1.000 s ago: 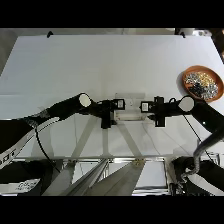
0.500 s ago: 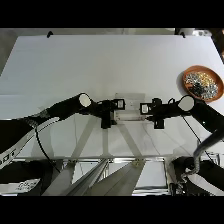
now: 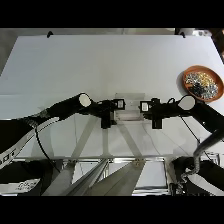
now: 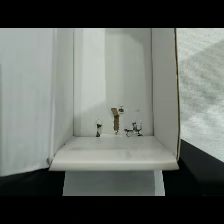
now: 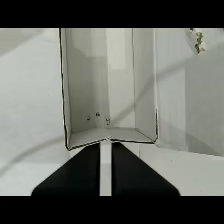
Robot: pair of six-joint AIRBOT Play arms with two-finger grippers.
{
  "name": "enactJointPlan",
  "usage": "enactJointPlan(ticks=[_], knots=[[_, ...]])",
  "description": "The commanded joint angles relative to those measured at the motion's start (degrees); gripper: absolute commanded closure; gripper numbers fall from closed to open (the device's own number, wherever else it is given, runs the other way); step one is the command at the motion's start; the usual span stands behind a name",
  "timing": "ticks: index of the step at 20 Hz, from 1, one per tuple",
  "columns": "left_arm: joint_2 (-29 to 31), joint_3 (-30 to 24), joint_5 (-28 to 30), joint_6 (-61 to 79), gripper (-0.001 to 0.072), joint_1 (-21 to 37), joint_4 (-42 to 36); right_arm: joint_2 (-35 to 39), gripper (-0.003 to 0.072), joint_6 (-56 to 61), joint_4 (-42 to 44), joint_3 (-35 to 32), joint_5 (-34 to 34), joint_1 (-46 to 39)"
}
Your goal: Fold the box and place the chain.
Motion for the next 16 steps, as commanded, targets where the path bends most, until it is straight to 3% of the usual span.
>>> enactJointPlan(ticks=[1, 16], knots=[[0.02, 0.0, 0.04, 0.0, 0.0318, 0.04, 0.0, -0.02, 0.0652, -3.08, 3.21, -0.61, 0.07, 0.04], [0.02, 0.0, 0.04, -0.02, 0.0318, 0.04, 0.0, -0.44, 0.0656, -4.0, 6.14, -0.96, -1.64, 0.02]])
